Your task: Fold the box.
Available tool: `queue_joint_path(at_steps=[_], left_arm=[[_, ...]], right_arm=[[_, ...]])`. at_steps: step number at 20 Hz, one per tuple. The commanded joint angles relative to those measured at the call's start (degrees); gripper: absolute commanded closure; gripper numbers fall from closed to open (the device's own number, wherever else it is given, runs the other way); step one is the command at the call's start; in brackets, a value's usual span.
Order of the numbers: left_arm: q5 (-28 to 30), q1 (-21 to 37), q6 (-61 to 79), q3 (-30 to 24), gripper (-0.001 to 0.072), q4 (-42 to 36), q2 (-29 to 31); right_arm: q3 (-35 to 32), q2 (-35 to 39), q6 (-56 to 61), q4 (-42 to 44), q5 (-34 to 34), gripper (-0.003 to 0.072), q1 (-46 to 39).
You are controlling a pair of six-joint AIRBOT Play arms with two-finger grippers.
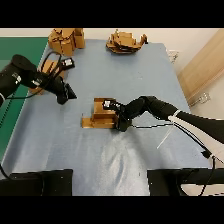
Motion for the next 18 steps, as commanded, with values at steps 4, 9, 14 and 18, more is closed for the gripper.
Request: queue_joint_path(at_steps=[4, 9, 14, 18], left_arm=[[1.62, -9.62, 9.51, -5.27, 0.0380, 1.95, 1.40], [5.73, -17.14, 2.84, -5.33, 0.0172, 14.38, 0.98], [6.58, -18.36, -0.94, -7.28, 0.0205, 18.08, 0.31], [9.55, -20.35, -0.96, -8.70, 0.0231, 16.96, 0.24]], right_arm=[[0.02, 0.02, 0.00, 0.04, 0.00, 0.0682, -0.02], [0.02, 0.02, 0.00, 0.04, 0.00, 0.0682, -0.02], [0.02, 0.02, -0.02, 0.04, -0.02, 0.0682, -0.02], [0.02, 0.02, -0.02, 0.07, -0.02, 0.0682, -0.02]])
